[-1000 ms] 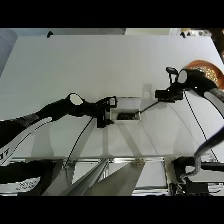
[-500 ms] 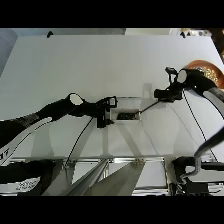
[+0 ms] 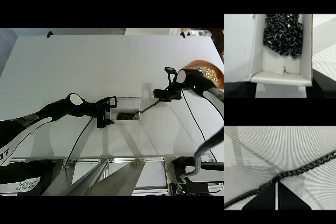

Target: Fold the box and place the chain.

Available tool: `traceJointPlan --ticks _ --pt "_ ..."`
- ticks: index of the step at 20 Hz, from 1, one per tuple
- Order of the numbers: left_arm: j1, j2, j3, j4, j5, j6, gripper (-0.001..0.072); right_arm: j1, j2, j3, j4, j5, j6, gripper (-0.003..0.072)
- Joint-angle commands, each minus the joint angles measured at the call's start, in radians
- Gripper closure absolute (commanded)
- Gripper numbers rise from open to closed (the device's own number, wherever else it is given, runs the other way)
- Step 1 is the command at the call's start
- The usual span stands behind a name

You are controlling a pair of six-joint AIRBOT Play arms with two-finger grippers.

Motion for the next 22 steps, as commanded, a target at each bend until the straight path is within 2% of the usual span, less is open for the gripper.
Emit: traceJointPlan --ticks 1,5,10,12,18,22 --pt "0.0 0.0 0.0 0.0 0.0 0.0 0.0316 0.0 0.008 0.0 -0.001 0.024 -0.034 0.0669" --pt "0.0 0.0 0.0 0.0 0.0 0.0 0.0316 0.0 0.087 0.0 -0.003 0.047 -0.083 0.0669" --pt "0.0 0.0 0.0 0.0 0.0 0.0 0.0316 0.0 0.291 0.0 0.024 0.109 -0.135 0.0669" --pt "0.0 0.0 0.0 0.0 0.0 0.0 0.0316 0.0 0.383 0.0 0.095 0.151 -0.182 0.0669" --pt "0.0 0.0 0.0 0.0 0.0 0.0 0.0316 0.003 0.634 0.0 0.434 0.232 -0.29 0.0669" --pt "0.0 0.0 0.0 0.0 0.0 0.0 0.0316 0.124 0.743 0.0 0.456 0.231 -0.28 0.0668"
